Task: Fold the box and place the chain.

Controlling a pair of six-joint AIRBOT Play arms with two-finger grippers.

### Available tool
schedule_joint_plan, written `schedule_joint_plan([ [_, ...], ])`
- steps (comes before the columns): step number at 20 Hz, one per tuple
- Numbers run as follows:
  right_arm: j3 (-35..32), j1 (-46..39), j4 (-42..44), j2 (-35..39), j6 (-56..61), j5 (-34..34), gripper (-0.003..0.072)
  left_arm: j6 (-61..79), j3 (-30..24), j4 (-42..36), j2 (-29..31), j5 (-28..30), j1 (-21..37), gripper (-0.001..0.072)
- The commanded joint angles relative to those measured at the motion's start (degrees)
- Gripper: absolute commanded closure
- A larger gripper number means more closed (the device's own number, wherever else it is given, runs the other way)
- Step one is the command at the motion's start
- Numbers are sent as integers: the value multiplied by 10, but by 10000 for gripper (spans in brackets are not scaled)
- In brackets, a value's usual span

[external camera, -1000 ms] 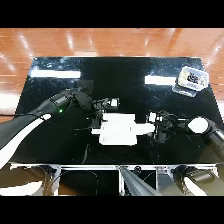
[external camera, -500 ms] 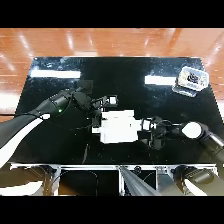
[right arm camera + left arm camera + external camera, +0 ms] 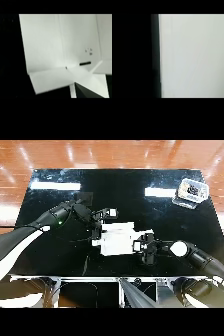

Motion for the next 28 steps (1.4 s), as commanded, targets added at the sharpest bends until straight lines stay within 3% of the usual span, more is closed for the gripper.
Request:
schedule_joint_plan([
  [1, -1, 43, 67, -9, -9, -79, -34, 2, 0, 0, 0, 8, 0, 689],
  [5, 0, 46, 91, -9, -9, -136, -34, 7, 0, 0, 0, 11, 0, 689],
  [11, 5, 46, 85, 18, -9, -134, -34, 54, 0, 0, 0, 21, 0, 689],
  [13, 20, 46, 48, 20, -9, -115, -34, 53, 0, 0, 0, 23, 0, 689],
  [19, 51, 27, 51, 20, 22, -75, -34, 53, 0, 0, 0, 22, 0, 689],
  [22, 51, -4, 72, 20, 22, -43, -34, 53, 0, 0, 0, 22, 0, 689],
  [28, 51, -17, 107, 17, 7, -42, -34, 53, 0, 0, 0, 21, 0, 689],
])
